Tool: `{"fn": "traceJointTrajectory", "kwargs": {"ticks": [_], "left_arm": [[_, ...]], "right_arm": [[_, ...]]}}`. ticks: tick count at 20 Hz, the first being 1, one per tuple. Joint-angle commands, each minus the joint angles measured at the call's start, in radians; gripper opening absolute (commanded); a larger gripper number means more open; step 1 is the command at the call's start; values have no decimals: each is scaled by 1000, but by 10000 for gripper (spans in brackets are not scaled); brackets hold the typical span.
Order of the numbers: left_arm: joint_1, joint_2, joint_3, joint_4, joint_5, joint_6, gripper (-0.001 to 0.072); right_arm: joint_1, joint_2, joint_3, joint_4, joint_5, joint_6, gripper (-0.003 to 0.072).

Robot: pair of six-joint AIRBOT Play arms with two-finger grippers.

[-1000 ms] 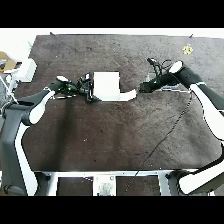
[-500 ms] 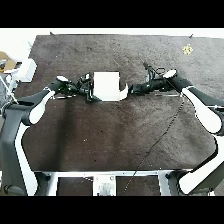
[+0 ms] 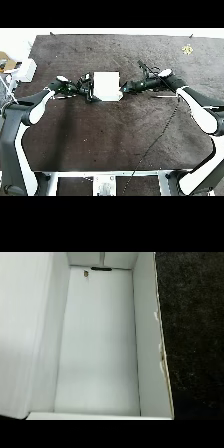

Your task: Fold the box and place the chain.

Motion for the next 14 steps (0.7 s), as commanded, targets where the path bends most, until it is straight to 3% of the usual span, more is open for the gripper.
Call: {"fn": "traceJointTrajectory", "kwargs": {"ticks": [1,6,7,9,14], "left_arm": [[0,-1,0,0,0,0,291],[0,-1,0,0,0,0,291],[0,-1,0,0,0,0,290],[0,-1,0,0,0,0,290],[0,-1,0,0,0,0,290]], "right_arm": [[37,-1,43,-122,-16,104,485],[114,-5,132,-345,-27,249,485],[127,-10,145,-367,-28,265,484],[147,-23,170,-384,-34,287,415],[159,-46,201,-463,-35,372,415]]}}
